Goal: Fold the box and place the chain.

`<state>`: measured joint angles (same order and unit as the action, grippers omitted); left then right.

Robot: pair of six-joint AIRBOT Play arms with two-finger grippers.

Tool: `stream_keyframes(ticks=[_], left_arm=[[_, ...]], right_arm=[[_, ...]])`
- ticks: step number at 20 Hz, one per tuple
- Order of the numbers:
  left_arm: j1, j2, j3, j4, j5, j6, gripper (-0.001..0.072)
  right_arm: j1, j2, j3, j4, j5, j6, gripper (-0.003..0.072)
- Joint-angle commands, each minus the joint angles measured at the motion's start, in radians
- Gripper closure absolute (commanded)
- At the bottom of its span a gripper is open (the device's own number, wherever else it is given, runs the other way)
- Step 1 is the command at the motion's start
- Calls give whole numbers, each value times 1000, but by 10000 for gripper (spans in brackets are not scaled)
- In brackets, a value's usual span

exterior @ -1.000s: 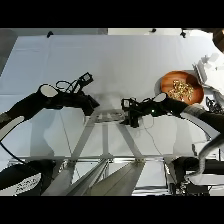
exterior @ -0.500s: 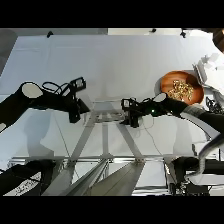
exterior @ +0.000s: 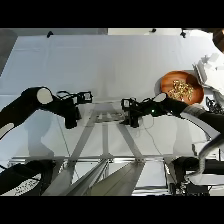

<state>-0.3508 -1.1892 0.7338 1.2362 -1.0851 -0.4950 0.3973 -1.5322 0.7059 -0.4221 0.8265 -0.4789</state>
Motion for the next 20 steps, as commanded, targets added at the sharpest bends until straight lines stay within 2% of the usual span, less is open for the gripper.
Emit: stream_keyframes(ticks=[1,4,9,15,18,20], left_arm=[[-15,-50,0,250,-3,-192,706],[-15,-56,0,287,2,-204,706],[-9,-34,-1,211,13,-199,703],[-10,50,-2,-103,31,148,703],[-9,93,-2,-32,69,196,702],[-9,119,-2,41,155,137,705]], right_arm=[[0,0,1,0,0,0,165],[0,0,1,0,0,0,165],[0,0,1,0,0,0,165],[0,0,1,0,0,0,165],[0,0,1,0,0,0,165],[0,0,1,0,0,0,165]])
